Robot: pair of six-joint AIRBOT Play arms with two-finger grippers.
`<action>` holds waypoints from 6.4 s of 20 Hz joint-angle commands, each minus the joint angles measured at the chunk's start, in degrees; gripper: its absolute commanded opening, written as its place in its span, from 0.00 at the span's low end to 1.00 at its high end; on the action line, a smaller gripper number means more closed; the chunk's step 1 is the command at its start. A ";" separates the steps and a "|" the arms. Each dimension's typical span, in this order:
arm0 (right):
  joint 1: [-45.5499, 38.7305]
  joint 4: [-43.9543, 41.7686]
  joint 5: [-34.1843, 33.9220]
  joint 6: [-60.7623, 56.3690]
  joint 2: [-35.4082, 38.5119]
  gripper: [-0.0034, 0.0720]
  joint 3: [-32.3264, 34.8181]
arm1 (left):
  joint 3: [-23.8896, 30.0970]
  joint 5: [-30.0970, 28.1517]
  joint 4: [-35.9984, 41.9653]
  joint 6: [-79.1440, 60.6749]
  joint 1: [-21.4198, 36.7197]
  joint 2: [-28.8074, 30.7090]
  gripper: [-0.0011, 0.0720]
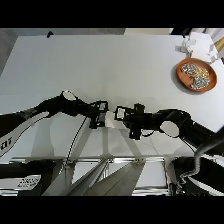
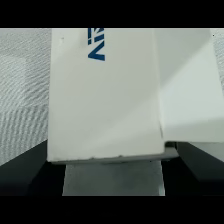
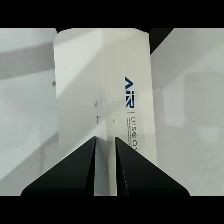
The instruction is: Fold the box and place the chain.
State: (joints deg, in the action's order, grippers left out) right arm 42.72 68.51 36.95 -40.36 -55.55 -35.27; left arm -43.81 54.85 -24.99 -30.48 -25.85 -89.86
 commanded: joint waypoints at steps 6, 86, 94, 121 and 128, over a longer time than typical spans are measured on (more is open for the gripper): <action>0.02 0.52 -0.15 0.39 -0.79 0.22 0.00 | -0.02 -0.17 0.07 0.07 0.04 0.02 0.39; 0.02 -2.62 -12.70 4.17 -5.66 0.07 0.09 | -0.02 -0.17 0.07 0.07 0.04 0.00 0.39; 0.07 -4.35 -10.25 4.22 -7.17 0.07 0.11 | -0.02 -0.17 0.07 0.07 0.04 0.00 0.39; -8.26 -20.72 -1.49 11.47 -1.36 0.07 3.72 | -0.02 -0.17 0.07 0.07 0.04 0.00 0.39; -8.26 -26.73 -1.57 16.72 -5.44 0.07 3.74 | -0.02 -0.17 0.07 0.07 0.04 0.00 0.39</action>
State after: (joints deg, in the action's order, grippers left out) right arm 34.54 44.10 35.20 -25.54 -59.70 -31.62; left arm -43.79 54.68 -24.91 -30.41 -25.87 -89.86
